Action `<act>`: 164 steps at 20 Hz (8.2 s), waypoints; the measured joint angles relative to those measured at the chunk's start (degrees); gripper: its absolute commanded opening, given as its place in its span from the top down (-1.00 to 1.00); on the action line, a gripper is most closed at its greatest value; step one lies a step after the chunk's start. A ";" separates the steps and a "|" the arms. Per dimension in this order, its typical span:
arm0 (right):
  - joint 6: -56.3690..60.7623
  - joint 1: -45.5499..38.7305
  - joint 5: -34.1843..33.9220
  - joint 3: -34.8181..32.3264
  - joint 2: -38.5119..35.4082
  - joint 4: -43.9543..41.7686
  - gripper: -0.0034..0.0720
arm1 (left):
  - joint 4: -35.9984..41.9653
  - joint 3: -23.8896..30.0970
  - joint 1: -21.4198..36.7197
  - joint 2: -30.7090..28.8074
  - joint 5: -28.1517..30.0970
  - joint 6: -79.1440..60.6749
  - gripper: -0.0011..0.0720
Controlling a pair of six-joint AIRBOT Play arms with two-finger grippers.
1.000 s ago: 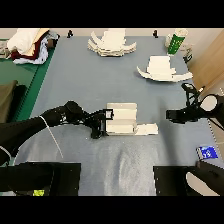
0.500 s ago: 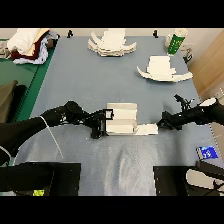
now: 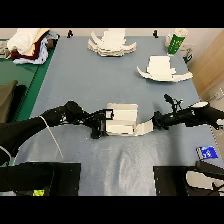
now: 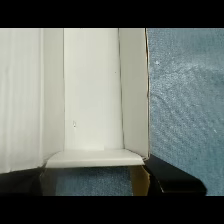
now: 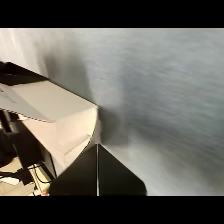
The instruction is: Fold the box.
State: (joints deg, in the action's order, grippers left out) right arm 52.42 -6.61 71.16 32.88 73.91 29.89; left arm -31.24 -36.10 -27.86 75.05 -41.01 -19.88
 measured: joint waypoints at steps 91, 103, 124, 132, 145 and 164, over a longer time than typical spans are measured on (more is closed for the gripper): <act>29.81 18.93 -20.55 -2.47 -15.93 7.39 0.71 | 0.44 0.02 0.00 0.00 0.26 -0.07 -0.68; 45.33 19.50 -29.97 -1.25 -15.78 20.57 0.71 | 0.44 0.02 0.00 0.00 0.11 -0.07 -0.68; 59.67 19.02 -12.20 -5.90 -22.53 39.47 0.71 | 0.44 0.02 0.00 0.04 -0.07 -0.04 -0.68; 53.75 21.75 -16.35 -5.09 -24.70 29.18 0.67 | 0.44 0.02 0.00 0.04 -0.11 -0.04 -0.68; 46.05 22.03 -19.37 -4.68 -24.37 17.42 -0.27 | 0.44 0.02 0.00 0.04 -0.11 -0.04 -0.68; 58.31 34.95 -18.43 10.71 -8.74 35.85 0.35 | 0.96 0.02 0.00 0.13 -1.03 -0.07 -0.71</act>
State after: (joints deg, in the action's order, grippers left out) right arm 110.74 28.34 52.73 43.59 65.17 65.73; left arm -30.28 -36.07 -27.86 75.18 -42.04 -19.94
